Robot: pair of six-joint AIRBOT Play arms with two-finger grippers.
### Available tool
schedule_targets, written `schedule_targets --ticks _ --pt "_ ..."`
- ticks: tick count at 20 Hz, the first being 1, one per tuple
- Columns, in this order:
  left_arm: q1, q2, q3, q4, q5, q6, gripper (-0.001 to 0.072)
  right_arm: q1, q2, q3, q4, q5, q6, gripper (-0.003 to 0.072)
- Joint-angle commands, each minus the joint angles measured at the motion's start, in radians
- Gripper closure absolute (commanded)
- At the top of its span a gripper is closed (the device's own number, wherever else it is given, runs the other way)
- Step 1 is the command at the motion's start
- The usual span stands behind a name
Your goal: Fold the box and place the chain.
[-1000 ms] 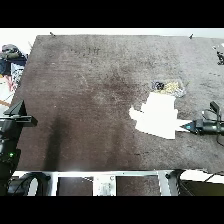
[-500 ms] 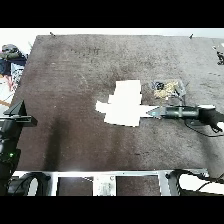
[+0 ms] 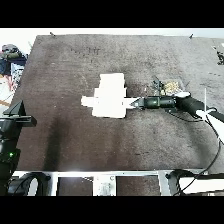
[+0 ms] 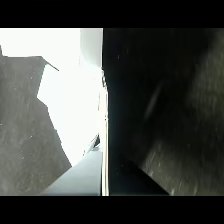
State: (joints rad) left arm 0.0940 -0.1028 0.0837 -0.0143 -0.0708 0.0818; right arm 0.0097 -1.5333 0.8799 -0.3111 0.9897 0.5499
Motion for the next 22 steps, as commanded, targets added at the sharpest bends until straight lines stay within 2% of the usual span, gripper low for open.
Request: schedule_targets --ticks 1,4,6,7,8,9,12,14,16,19,22 --pt "0.0 0.0 0.003 0.001 -0.004 0.004 0.0696 0.045 -0.049 0.056 -0.04 -0.018 -0.001 0.0677" --pt "0.0 0.0 0.003 -0.002 -0.043 -0.033 0.0696 0.065 -0.071 0.061 -0.048 -0.053 -0.025 0.0677" --pt "0.0 0.0 0.003 -0.002 -0.107 -0.047 0.0695 0.065 -0.08 0.061 -0.048 -0.053 -0.042 0.0677" --pt "0.0 -0.001 0.004 -0.002 -0.161 -0.035 0.0581 0.065 -0.079 0.062 -0.04 -0.052 -0.064 0.0677" --pt "0.0 -0.002 0.006 -0.002 -0.224 -0.01 0.0247 0.065 -0.077 0.061 -0.024 -0.053 -0.078 0.0677" --pt "0.0 -0.01 0.012 -0.003 -0.285 -0.001 0.0172 0.065 -0.077 0.061 -0.003 -0.052 -0.084 0.0677" --pt "0.0 -0.116 0.067 -0.006 -0.396 0.006 0.0172 0.065 -0.077 0.061 0.006 -0.052 -0.082 0.0677" --pt "0.0 -0.278 0.139 -0.006 -0.418 0.006 0.0171 0.065 -0.077 0.061 0.032 -0.049 -0.083 0.0677" --pt "0.0 -0.492 0.243 -0.006 -0.498 0.011 0.0171 0.065 -0.077 0.061 0.027 -0.052 -0.084 0.0676" --pt "0.0 -0.818 0.447 0.004 -0.723 0.061 0.0171 0.065 -0.077 0.061 0.026 -0.052 -0.11 0.0677" --pt "0.0 -1.111 0.701 0.076 -0.884 -0.008 0.0171 0.068 -0.077 0.06 0.032 -0.052 -0.154 0.0677"
